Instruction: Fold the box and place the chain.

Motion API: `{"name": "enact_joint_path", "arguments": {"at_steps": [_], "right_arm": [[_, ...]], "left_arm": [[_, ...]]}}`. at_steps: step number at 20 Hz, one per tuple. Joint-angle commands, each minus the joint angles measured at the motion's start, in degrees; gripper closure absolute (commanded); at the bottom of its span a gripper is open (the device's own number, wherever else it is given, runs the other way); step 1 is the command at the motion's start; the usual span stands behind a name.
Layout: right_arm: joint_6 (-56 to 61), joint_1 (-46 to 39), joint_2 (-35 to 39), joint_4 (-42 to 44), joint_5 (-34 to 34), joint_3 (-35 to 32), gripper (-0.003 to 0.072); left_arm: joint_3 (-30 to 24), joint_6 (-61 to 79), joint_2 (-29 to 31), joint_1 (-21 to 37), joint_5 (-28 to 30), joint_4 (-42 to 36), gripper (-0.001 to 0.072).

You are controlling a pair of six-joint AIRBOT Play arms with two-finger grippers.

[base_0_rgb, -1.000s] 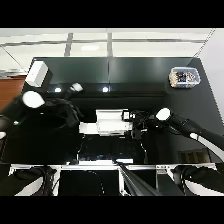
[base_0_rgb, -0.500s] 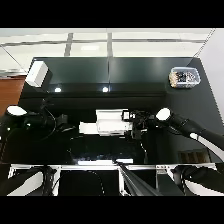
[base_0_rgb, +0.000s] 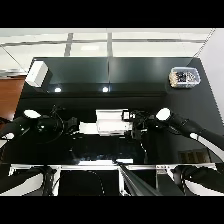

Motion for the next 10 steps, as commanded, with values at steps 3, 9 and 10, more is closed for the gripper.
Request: {"name": "enact_joint_path", "arguments": {"at_steps": [3, 9, 10], "right_arm": [[0.0, 0.0, 0.0, 0.0, 0.0, 0.0, 0.0229], [0.0, 0.0, 0.0, 0.0, 0.0, 0.0, 0.0229], [0.0, 0.0, 0.0, 0.0, 0.0, 0.0, 0.0229]], "left_arm": [[0.7, 2.1, -1.4, -2.8, -1.2, -1.4, 0.0687], [4.9, 3.8, -4.2, -8.0, -2.3, -2.3, 0.0686], [5.9, 4.3, -4.6, -8.4, -3.0, -2.5, 0.0686]]}}
